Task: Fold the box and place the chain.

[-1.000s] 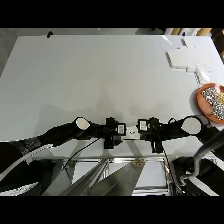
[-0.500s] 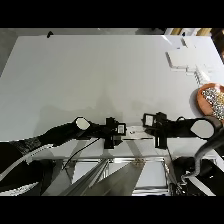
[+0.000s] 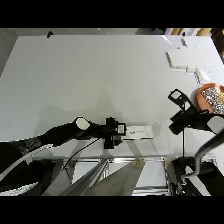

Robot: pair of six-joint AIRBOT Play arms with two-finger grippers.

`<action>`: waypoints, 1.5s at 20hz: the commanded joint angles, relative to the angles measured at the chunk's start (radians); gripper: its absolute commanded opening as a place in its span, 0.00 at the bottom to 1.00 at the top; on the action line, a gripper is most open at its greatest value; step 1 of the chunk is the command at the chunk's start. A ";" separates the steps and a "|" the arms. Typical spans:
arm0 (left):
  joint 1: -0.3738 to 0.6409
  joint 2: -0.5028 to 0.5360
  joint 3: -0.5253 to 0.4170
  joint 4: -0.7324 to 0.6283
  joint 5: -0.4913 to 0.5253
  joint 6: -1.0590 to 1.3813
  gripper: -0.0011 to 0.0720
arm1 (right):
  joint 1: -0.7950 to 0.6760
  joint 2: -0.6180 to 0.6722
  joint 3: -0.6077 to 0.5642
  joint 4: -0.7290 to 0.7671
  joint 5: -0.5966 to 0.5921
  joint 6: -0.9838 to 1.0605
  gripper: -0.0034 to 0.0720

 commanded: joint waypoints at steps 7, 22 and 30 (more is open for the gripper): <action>0.000 0.001 0.000 0.000 0.000 0.000 0.30 | -0.072 -0.002 0.002 -0.042 0.042 0.093 0.07; 0.024 0.170 0.000 0.058 0.248 -0.295 0.28 | -0.073 -0.002 0.002 -0.042 0.042 0.093 0.07; 0.367 0.503 0.000 0.113 0.509 -0.534 0.28 | -0.073 -0.002 0.002 -0.042 0.042 0.093 0.07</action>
